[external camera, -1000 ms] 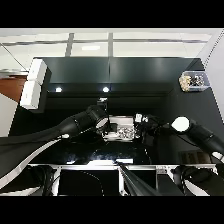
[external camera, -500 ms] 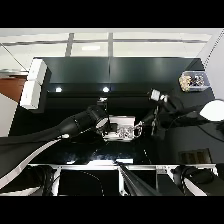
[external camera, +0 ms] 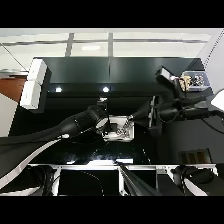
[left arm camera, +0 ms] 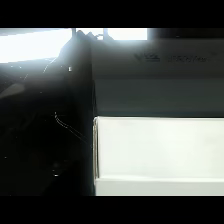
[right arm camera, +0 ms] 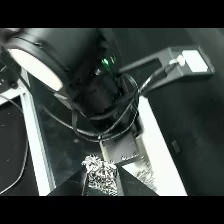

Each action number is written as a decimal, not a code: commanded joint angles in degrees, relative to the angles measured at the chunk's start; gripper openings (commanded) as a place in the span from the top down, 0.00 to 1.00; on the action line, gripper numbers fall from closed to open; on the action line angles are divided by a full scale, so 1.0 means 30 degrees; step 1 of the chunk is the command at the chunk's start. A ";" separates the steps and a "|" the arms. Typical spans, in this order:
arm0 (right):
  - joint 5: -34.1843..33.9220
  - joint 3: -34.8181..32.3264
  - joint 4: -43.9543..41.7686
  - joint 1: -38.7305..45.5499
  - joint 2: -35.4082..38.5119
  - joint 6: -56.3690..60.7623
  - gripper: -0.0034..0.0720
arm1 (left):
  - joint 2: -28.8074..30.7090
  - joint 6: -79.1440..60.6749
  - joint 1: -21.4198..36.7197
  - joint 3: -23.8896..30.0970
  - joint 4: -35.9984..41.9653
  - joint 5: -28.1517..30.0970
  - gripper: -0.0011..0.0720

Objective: Fold the box and place the chain.

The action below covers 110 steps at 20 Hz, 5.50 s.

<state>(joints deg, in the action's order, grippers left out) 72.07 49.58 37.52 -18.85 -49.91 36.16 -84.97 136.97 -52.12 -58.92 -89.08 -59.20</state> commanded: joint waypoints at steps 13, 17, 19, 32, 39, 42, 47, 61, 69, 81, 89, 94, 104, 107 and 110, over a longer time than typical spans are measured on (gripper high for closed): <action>0.0306 -0.0605 0.4459 0.5370 -0.0299 0.2885 0.17 | -0.0007 0.0998 0.0015 0.0000 0.0590 0.0022 0.94; 0.0277 -0.0605 0.3891 0.5370 -0.0299 0.2885 0.17 | 0.0160 0.0787 0.0007 -0.0219 0.1071 -0.0627 0.33; 0.0270 -0.0605 0.3869 0.5370 -0.0299 0.2885 0.17 | 0.0401 -0.0058 0.0015 -0.0765 0.0903 -0.1253 0.29; -0.0262 -0.0605 0.4714 0.5370 -0.0299 0.2885 0.17 | 0.7271 -1.5314 0.3738 -0.0437 -0.0758 -0.6266 0.29; -0.0495 -0.0605 0.5544 0.5370 -0.0306 0.4350 0.17 | 1.0076 -3.2232 1.0433 0.7628 1.4549 0.0277 0.01; -0.0561 -0.0605 0.5552 0.5370 -0.0306 0.4954 0.17 | 0.9748 -3.9670 0.9821 1.0229 1.6517 0.2769 0.01; -0.0670 -0.0605 0.5574 0.5370 -0.0306 0.5180 0.17 | 0.8925 -4.5980 0.8896 1.0979 1.6735 0.3155 0.01; -0.1537 -0.0605 0.5501 0.5362 -0.0306 0.5610 0.17 | 0.4867 -5.0796 1.1140 0.8648 2.0385 0.2222 0.04; -0.1617 -0.0605 0.5508 0.5370 -0.0306 0.5610 0.17 | 0.4073 -5.1080 1.0171 0.8561 2.0429 0.1588 0.04; -0.1617 -0.0605 0.5508 0.5362 -0.0306 0.5610 0.17 | 0.3891 -5.1196 0.9850 0.8772 2.1362 0.2244 0.03; -0.1654 -0.0605 0.5508 0.5370 -0.0306 0.5610 0.17 | 0.3891 -5.1204 0.9843 0.8772 2.1354 0.2244 0.02; -0.1698 -0.0605 0.5508 0.5362 -0.0306 0.5610 0.17 | 0.3891 -5.1291 0.9719 0.8772 2.1179 0.2200 0.02; -0.1698 -0.0605 0.5508 0.5362 -0.0306 0.5610 0.17 | 0.3898 -5.1378 0.9253 0.8772 2.1128 0.2251 0.01; -0.1698 -0.0605 0.5508 0.5362 -0.0306 0.5610 0.17 | 0.3898 -5.1080 0.9253 0.8772 2.1216 0.2674 0.01; -0.1705 -0.0605 0.5508 0.5362 -0.0306 0.5610 0.17 | 0.3905 -5.1080 0.9187 0.8772 2.1209 0.2681 0.01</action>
<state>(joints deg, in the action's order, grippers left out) 66.96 47.79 54.04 -2.76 -50.83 52.99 -73.25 -16.56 -24.34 -32.62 -25.52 -51.62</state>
